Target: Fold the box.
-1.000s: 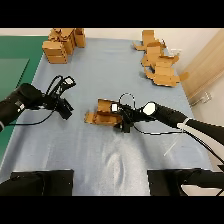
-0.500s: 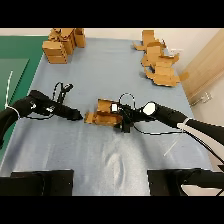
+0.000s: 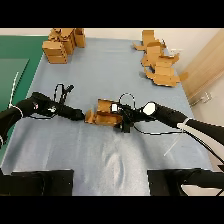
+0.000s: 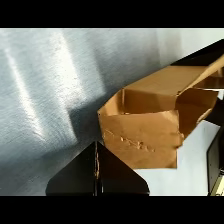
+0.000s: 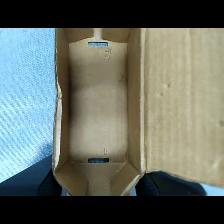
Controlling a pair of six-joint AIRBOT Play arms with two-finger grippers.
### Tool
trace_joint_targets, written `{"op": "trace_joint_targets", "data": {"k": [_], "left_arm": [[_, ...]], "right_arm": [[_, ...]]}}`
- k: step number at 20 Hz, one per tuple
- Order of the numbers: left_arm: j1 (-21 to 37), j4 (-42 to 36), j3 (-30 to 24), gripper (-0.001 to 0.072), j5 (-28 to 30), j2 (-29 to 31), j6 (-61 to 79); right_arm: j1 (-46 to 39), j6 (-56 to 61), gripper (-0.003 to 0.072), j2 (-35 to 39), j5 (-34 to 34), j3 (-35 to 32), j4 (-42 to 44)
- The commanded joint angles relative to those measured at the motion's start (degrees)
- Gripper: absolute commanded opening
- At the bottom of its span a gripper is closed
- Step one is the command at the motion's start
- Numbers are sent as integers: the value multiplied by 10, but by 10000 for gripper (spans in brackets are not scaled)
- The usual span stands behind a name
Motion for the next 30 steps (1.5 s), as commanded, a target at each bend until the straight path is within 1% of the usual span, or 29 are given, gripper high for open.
{"op": "trace_joint_targets", "data": {"k": [1,3,8,11,13,18,21,25,26,27,30], "left_arm": [[0,-45,0,12,-21,-3,42],[0,-59,0,13,-29,-3,60],[0,-94,0,14,-77,-3,125],[1,-105,0,15,-86,-3,147],[2,-115,0,266,-89,-3,152],[1,-122,0,264,-90,-3,151],[-1,-142,0,264,-87,-3,151],[-29,-144,3,268,-52,-3,121],[-38,-132,8,348,-47,-3,103],[-45,-117,15,374,-43,-3,81],[-64,-61,46,374,-28,-3,4]], "right_arm": [[0,0,516,0,0,0,0],[0,0,516,0,0,0,0],[0,0,516,0,1,0,0],[0,0,516,0,2,0,0],[0,0,516,0,2,0,0],[0,0,516,0,2,0,0],[0,0,516,0,2,0,0],[0,0,516,0,2,0,0],[0,0,516,0,2,0,0],[0,0,516,0,2,0,0],[0,0,516,0,2,0,0]]}}
